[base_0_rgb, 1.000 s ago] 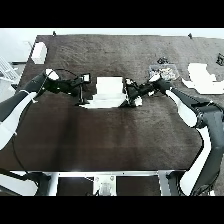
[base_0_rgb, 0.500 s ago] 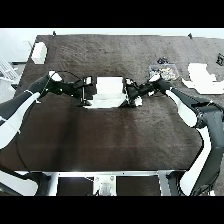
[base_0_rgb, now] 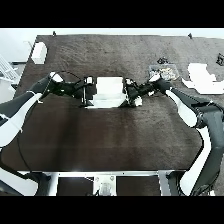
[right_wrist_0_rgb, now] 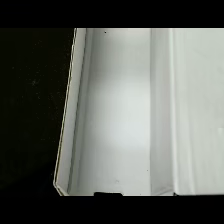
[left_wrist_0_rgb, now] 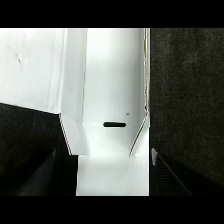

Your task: Fold the box and place the chain.

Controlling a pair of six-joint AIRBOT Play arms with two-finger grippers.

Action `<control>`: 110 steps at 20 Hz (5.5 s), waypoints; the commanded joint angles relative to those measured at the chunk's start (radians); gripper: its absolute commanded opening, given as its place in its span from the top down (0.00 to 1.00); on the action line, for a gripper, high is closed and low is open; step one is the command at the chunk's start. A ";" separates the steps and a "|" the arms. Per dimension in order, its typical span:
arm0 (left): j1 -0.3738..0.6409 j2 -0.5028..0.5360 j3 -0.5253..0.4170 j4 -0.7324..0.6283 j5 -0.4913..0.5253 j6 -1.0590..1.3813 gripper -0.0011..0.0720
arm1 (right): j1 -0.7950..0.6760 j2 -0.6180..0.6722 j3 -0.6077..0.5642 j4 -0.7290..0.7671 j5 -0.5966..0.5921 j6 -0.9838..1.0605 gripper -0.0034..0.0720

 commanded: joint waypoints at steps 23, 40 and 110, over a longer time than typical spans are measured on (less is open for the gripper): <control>-0.031 -0.004 0.001 0.009 0.015 0.009 0.53 | 0.000 0.000 0.000 0.000 0.000 0.000 0.28; -0.031 -0.004 0.001 0.027 0.064 0.071 0.58 | 0.000 0.000 0.000 0.000 0.000 0.000 0.28; -0.049 -0.089 0.001 -0.241 0.084 0.236 0.06 | 0.000 0.000 0.000 0.000 0.000 0.000 0.28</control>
